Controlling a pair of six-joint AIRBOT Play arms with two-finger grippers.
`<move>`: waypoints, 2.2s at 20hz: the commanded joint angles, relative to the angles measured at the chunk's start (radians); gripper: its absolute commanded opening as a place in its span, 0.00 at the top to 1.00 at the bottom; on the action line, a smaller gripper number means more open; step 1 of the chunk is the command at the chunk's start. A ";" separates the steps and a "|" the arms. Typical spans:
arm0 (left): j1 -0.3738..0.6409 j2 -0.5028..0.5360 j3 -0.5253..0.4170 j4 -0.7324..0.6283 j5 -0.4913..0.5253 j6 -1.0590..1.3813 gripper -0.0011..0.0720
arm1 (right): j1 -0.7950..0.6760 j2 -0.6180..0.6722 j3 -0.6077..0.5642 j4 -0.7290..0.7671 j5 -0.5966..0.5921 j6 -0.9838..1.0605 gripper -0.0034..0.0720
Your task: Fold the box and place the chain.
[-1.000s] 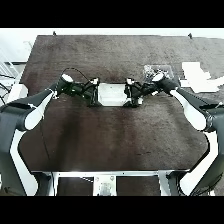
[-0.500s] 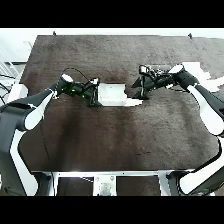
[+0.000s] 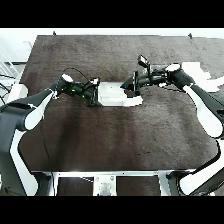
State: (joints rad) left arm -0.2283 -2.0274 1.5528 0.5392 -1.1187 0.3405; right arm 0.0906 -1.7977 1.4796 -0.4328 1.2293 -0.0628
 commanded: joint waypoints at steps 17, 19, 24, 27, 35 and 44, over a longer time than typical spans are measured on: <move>0.000 0.000 0.001 0.000 0.000 0.000 0.09 | 0.074 -0.101 -0.002 0.002 -0.317 0.156 0.94; 0.000 0.000 0.001 0.000 0.000 0.000 0.09 | 0.069 -0.099 0.007 0.002 -0.262 0.145 0.94; 0.000 0.000 0.001 0.000 0.000 0.000 0.09 | 0.058 0.014 0.000 -0.027 -0.202 0.134 0.94; 0.000 0.000 0.001 0.000 0.000 0.000 0.09 | 0.042 0.128 -0.029 -0.184 -0.203 0.134 0.94; 0.000 0.000 0.001 0.002 0.000 0.000 0.09 | 0.023 0.164 -0.142 -0.489 -0.219 0.045 0.13; 0.000 0.000 0.000 0.003 0.000 0.000 0.09 | 0.051 0.061 -0.143 -0.484 -0.219 0.031 0.13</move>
State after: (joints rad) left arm -0.2283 -2.0274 1.5528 0.5407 -1.1191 0.3405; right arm 0.1295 -1.7203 1.3380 -0.9104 1.0100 -0.0261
